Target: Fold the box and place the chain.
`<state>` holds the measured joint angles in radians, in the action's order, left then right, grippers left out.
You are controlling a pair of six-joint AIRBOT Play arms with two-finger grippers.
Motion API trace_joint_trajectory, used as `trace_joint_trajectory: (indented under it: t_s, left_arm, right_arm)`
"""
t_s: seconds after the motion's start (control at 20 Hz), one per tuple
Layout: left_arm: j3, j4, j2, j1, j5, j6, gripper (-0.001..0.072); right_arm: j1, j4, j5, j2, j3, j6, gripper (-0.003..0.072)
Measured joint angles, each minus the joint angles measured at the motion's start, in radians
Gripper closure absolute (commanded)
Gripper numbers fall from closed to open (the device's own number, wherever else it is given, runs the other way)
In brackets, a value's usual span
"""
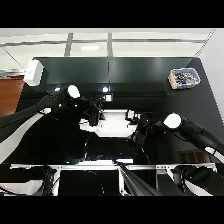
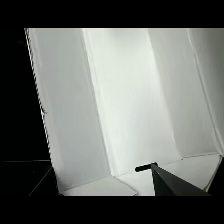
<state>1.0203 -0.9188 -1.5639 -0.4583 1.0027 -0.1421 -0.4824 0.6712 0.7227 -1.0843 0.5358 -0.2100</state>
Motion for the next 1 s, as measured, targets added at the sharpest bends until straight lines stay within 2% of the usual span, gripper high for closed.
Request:
trace_joint_trajectory:
  t_s: [0.6,1.0]
  left_arm:
    - [0.000,0.008,-0.001,0.000,0.002,-0.002,0.0684]
    - [0.000,0.018,-0.001,0.000,0.000,-0.001,0.0684]
  right_arm:
    - [0.048,0.015,-0.092,0.042,0.014,0.212,-0.0006]
    - [0.118,-0.108,-0.070,-0.027,0.041,0.339,-0.0006]
